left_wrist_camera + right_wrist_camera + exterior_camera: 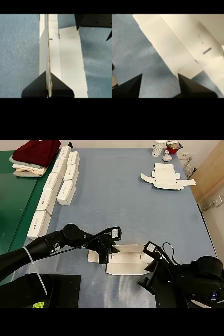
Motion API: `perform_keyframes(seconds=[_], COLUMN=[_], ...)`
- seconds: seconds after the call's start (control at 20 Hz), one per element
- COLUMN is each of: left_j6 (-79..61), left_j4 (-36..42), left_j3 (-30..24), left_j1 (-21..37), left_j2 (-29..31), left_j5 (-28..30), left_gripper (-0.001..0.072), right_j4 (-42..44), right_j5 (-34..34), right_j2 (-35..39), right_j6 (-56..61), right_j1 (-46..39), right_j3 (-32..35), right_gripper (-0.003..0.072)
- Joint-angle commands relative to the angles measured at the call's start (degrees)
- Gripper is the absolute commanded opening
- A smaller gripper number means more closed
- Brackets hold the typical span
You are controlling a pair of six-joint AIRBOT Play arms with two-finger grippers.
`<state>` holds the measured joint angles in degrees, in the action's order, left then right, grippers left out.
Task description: Fold the box.
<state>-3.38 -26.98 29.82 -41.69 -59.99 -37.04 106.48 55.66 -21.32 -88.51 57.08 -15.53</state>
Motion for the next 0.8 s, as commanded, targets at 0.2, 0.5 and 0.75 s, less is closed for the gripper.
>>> perform_keyframes(seconds=[0.2,0.5,0.75], left_j6=[0.0,0.0,0.0], left_j4=[0.0,0.0,0.0], left_j3=[0.0,0.0,0.0], left_j1=[0.0,0.0,0.0], left_j2=[0.0,0.0,0.0], left_j5=[0.0,0.0,0.0], left_gripper=[0.0013,0.0013,0.0013], right_j4=[-8.8,-9.3,-24.2], right_j5=[-8.6,-8.9,-9.7], right_j2=[-11.2,-14.7,-17.3], right_j6=[-3.5,-5.7,5.6], right_j1=[4.0,8.2,8.6], right_j3=[-1.2,-1.3,-1.3], right_gripper=[0.0688,0.0688,0.0689])
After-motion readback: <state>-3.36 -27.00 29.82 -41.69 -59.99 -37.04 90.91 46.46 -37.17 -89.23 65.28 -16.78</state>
